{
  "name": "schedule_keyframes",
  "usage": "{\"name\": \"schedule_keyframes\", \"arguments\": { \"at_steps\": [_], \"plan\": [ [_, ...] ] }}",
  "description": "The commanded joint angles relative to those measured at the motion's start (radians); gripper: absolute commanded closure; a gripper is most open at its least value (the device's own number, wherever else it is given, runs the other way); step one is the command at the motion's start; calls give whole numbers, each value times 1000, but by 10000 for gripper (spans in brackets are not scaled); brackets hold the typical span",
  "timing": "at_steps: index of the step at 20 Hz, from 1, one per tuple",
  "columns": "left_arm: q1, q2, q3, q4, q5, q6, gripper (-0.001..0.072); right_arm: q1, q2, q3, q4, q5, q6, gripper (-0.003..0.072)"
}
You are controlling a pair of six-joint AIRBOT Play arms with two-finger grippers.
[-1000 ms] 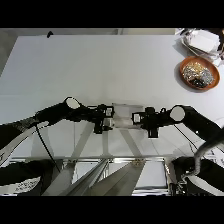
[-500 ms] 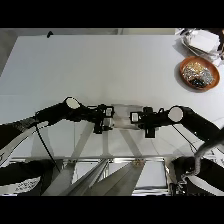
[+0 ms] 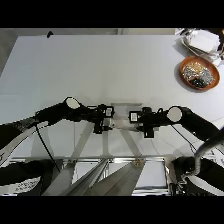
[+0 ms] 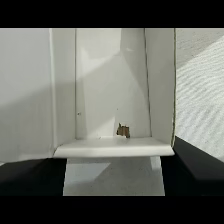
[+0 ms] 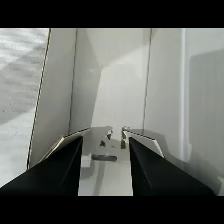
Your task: Fold the box and place the chain.
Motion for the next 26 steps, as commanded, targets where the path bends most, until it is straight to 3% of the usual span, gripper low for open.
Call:
{"name": "schedule_keyframes", "arguments": {
  "at_steps": [1, 3, 6, 8, 13, 14, 16, 17, 20, 23, 26],
  "plan": [
    [0, -1, 1, 0, 1, 0, 397, 1, 0, 0, 0, 3, 0, 302],
    [0, -1, 1, 0, 1, 0, 397, 1, 0, 0, -10, 3, 0, 308],
    [0, -1, 1, 0, 1, 0, 397, -19, 34, 0, -53, 10, 35, 402],
    [0, -1, 1, 0, 1, 0, 397, -46, 84, 0, -105, 24, 141, 402],
    [0, -1, 1, 0, 1, 0, 397, -135, 238, -1, -165, 226, 237, 411],
    [0, -1, 1, 0, 1, 0, 397, -150, 274, -1, -165, 274, 237, 443],
    [0, -1, 1, 0, 1, 0, 397, -187, 351, -1, -169, 359, 238, 670],
    [0, -1, 1, 0, 1, 0, 397, -208, 384, -1, -169, 385, 250, 670],
    [0, -1, 1, 0, 1, 0, 397, -278, 450, -2, -182, 410, 555, 670],
    [0, -1, 1, 0, 1, 0, 397, -354, 446, -26, -277, 426, 893, 670],
    [0, -1, 1, 0, 1, 0, 397, -406, 413, -71, -304, 391, 1095, 670]
  ]
}}
